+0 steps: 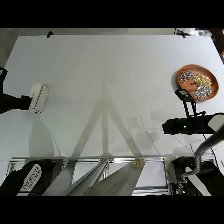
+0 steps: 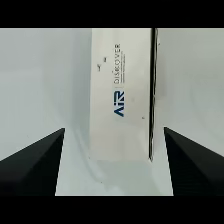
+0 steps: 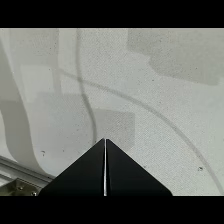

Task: Fold the box and place the chain.

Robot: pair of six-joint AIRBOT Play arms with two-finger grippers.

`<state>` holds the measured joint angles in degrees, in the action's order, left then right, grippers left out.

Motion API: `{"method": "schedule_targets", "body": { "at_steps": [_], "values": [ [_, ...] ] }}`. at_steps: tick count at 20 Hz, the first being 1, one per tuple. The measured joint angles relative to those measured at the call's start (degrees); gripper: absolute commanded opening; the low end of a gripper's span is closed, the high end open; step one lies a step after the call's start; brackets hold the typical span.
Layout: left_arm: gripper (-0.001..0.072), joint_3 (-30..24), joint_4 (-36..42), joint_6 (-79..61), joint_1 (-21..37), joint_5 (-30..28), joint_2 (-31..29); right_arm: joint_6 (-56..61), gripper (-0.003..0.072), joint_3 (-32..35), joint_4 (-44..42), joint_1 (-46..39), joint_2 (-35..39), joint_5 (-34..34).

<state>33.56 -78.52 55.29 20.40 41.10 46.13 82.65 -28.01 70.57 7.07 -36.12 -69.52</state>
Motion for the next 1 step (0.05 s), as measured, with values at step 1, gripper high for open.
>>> {"method": "schedule_targets", "body": {
  "at_steps": [1],
  "values": [
    [0.0698,0.0,0.0,0.0,-0.2,0.1,-0.5,0.0,0.0013,0.0,0.0,0.0,0.0,0.0]
  ]
}}
